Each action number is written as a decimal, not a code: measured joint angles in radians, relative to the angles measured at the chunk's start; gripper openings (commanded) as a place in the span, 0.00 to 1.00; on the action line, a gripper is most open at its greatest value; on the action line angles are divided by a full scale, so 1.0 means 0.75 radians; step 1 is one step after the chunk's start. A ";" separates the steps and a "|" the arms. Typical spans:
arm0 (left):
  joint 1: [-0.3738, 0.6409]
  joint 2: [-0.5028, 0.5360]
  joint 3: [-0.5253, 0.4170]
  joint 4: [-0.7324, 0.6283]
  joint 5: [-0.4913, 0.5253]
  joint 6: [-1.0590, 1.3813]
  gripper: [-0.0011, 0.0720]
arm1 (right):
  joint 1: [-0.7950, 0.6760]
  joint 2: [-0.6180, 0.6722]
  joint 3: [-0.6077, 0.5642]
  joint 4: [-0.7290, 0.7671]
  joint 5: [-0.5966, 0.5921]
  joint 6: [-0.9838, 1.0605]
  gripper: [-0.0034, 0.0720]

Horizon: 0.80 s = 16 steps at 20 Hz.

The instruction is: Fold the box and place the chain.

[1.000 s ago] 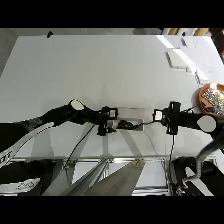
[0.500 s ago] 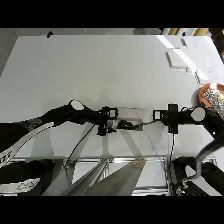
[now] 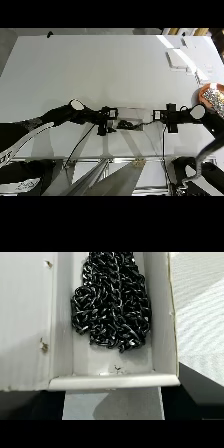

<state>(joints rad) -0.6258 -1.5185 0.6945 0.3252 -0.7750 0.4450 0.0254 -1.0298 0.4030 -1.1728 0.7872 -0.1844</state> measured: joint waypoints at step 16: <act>0.000 0.000 0.000 0.000 -0.001 0.001 0.39 | 0.286 0.508 -0.011 0.660 0.240 0.004 0.07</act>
<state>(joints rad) -0.6258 -1.5185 0.6945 0.3252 -0.7753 0.4454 0.2401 -0.6491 0.3946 -0.6777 0.9672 -0.1814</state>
